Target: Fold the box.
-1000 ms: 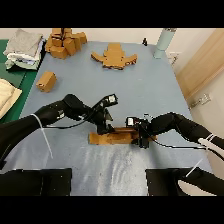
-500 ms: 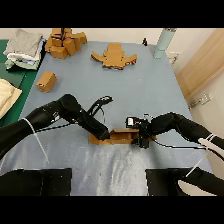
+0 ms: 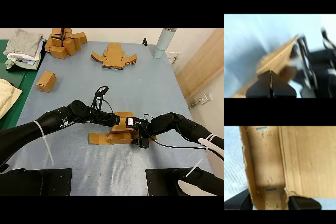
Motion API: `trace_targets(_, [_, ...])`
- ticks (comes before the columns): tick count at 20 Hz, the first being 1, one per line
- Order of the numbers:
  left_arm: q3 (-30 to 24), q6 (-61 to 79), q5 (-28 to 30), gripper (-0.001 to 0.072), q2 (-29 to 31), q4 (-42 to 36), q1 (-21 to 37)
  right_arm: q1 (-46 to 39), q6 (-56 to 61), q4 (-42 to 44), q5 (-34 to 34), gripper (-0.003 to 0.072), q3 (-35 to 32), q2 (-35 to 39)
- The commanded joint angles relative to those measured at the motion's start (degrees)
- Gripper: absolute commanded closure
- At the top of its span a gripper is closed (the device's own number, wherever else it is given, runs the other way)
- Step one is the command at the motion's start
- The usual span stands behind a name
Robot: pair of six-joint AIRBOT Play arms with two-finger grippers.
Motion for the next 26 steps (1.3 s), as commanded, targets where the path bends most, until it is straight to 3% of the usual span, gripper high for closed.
trace_targets(1, [0.11, -1.27, 6.25, 0.0699, -3.96, -0.28, -0.17, 0.00, 0.02, 0.02, 0.02, 0.0186, 0.04, -0.02])
trace_targets(5, [0.13, -2.36, 2.58, 0.0699, -7.69, 0.00, -0.17, 0.00, 0.02, 0.00, 0.02, 0.0185, 0.04, -0.02])
trace_targets(11, [0.81, -1.55, -0.52, 0.0698, -7.56, 0.09, 2.62, 0.00, 0.02, 0.00, 0.02, 0.0186, 0.04, -0.04])
trace_targets(15, [0.92, 8.09, -11.19, 0.0700, -0.09, 0.37, 12.92, 0.00, 0.02, 0.00, 0.02, 0.0186, 0.04, -0.02])
trace_targets(18, [-3.67, 11.89, -14.60, 0.0700, 8.90, -0.15, 22.01, 0.00, 0.02, 0.00, 0.02, 0.0185, 0.04, -0.02])
trace_targets(20, [-7.63, 22.05, -18.56, 0.0700, 14.49, -0.13, 26.49, 0.00, 0.02, 0.00, 0.02, 0.0186, 0.04, -0.02])
trace_targets(24, [-10.27, 52.39, -32.15, 0.0697, 18.49, 0.20, 25.55, 0.00, 0.02, 0.00, 0.02, 0.0186, 0.04, -0.02])
trace_targets(26, [-10.36, 57.83, -30.12, 0.0693, 18.40, 0.50, 21.64, 0.00, 0.02, 0.00, 0.02, 0.0186, 0.04, -0.02])
